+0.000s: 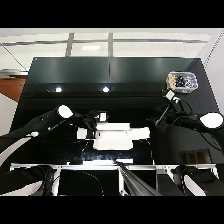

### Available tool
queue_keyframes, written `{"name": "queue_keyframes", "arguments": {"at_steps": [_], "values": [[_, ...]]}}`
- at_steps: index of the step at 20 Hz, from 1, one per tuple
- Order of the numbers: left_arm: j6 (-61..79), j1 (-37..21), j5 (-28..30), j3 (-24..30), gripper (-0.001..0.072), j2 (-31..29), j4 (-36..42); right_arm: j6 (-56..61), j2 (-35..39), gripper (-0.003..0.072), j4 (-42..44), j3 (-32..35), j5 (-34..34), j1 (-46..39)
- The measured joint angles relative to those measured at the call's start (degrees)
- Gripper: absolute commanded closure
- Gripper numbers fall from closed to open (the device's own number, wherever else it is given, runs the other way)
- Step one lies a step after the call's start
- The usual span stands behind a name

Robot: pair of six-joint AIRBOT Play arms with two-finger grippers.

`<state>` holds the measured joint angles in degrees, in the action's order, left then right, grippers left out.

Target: Fold the box and place the chain.

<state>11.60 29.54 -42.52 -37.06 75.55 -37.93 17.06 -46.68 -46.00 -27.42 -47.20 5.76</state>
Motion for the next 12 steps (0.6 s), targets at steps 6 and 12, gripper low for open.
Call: {"name": "queue_keyframes", "arguments": {"at_steps": [6,12], "values": [[-1.4,0.0,0.0,0.0,0.0676,0.0,-0.4,-3.9,-0.1,-0.002,-3.9,2.8,-1.9,8.3],[-1.7,0.0,0.0,0.0,0.0676,0.0,-0.5,-7.1,-2.6,-0.0019,-4.7,4.6,-2.3,17.0]]}}
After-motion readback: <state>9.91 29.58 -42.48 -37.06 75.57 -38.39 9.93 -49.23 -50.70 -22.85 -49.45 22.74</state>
